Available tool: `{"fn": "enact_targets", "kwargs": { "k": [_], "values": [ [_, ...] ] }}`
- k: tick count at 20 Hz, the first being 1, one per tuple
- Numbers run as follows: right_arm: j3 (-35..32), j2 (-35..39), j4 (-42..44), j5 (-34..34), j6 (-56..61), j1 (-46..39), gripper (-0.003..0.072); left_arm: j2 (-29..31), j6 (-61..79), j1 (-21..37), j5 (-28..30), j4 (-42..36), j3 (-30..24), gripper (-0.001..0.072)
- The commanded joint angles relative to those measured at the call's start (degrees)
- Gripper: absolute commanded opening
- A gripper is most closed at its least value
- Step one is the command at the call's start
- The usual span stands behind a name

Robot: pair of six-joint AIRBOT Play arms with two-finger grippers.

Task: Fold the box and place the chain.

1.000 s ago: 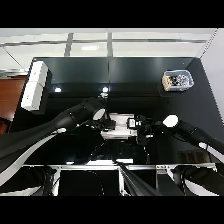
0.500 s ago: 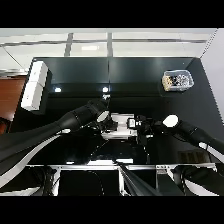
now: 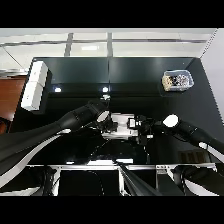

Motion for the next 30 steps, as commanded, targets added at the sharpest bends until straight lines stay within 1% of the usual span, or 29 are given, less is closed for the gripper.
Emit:
{"fn": "enact_targets", "kwargs": {
  "k": [1, 6, 7, 8, 9, 10, 30],
  "values": [
    [0.0, 0.0, 0.1, 0.0, 0.1, 0.0, 0.0126, 0.0, -0.2, 0.1, -1.3, 0.3, 0.0, 0.039],
    [0.0, 0.0, 0.1, 0.0, 0.1, 0.0, 0.0126, -1.5, -0.3, -0.1, -0.9, -0.4, 0.1, 0.0387],
    [0.0, 0.0, 0.1, 0.0, 0.1, 0.0, 0.0126, -1.6, -0.3, -0.2, -0.5, -0.4, 0.1, 0.0276],
    [0.0, 0.0, 0.1, 0.0, 0.1, 0.0, 0.0126, -1.6, -0.3, -0.2, -0.2, -0.5, 0.1, 0.0136],
    [0.0, 0.0, 0.1, 0.0, 0.1, 0.0, 0.0126, -1.6, -0.2, -0.2, -0.2, -0.8, 0.1, 0.0037],
    [0.0, 0.0, 0.1, -0.1, 0.1, 0.0, 0.0126, -1.6, -0.2, -0.1, -0.2, -0.8, 0.1, 0.0025],
    [0.0, 0.0, 0.5, -0.1, 0.1, 0.0, 0.0126, -1.9, 0.0, -0.1, -1.0, -1.2, 0.1, 0.0026]
  ]
}}
